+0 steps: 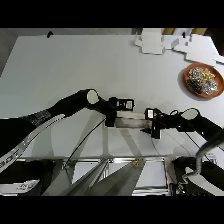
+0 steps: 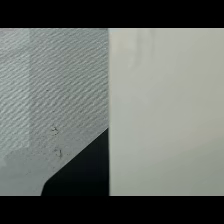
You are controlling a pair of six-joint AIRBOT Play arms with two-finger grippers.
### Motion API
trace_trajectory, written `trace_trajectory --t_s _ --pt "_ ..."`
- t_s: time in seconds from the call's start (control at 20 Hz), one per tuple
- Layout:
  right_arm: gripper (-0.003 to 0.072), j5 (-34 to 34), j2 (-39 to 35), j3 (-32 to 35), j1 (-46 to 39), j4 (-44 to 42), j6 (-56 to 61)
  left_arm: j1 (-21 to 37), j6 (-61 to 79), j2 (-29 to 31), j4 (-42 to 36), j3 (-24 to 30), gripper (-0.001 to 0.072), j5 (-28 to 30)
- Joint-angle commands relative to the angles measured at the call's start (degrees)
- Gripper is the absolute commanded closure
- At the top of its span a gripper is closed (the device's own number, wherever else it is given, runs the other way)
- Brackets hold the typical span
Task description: Fold the box and place the chain.
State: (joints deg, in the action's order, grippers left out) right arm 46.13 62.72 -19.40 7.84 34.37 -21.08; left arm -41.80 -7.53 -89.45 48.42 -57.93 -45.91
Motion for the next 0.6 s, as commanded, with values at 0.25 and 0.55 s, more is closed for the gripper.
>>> trace_trajectory --t_s 0.25,0.55 --pt "0.0064 0.1 0.0 0.0 0.0 -0.2 -0.5 0.0 0.0 0.0 0.0 0.0 0.0701 0.0" --pt "-0.0009 1.3 -1.0 0.0 -0.1 0.2 -0.4 0.0 0.0 0.0 0.0 0.0 0.0701 0.0"
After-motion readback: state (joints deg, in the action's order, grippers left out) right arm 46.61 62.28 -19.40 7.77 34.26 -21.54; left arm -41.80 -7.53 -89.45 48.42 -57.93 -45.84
